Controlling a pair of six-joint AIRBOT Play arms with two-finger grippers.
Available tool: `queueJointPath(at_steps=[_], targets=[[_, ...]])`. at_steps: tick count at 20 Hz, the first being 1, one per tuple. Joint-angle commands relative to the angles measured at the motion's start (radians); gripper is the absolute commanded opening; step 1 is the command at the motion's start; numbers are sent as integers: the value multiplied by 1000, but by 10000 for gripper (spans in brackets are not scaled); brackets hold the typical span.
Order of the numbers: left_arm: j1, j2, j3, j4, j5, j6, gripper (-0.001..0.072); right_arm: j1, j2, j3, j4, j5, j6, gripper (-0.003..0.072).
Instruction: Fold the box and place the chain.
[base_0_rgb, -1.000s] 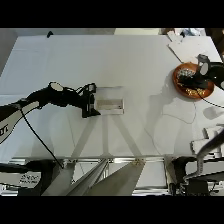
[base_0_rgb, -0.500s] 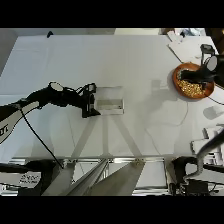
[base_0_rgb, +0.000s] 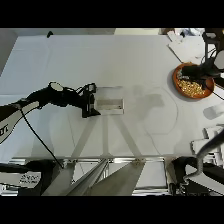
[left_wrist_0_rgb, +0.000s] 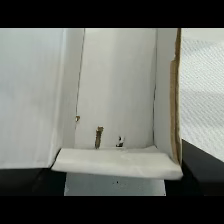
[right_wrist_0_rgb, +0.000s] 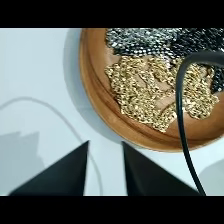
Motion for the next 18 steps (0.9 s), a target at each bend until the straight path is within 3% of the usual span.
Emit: queueJointPath(at_steps=[1,3,7,15,18], targets=[[0,0,0,0,11,0,153,-74,5,1,1,4,27,304],[1,0,0,0,11,0,153,-146,-25,1,35,1,20,312],[0,0,0,0,11,0,153,-225,-156,1,196,-41,-107,484],[0,0,0,0,11,0,153,-225,-422,1,220,-232,-45,476],[0,0,0,0,11,0,153,-225,-472,1,220,-233,-44,380]])
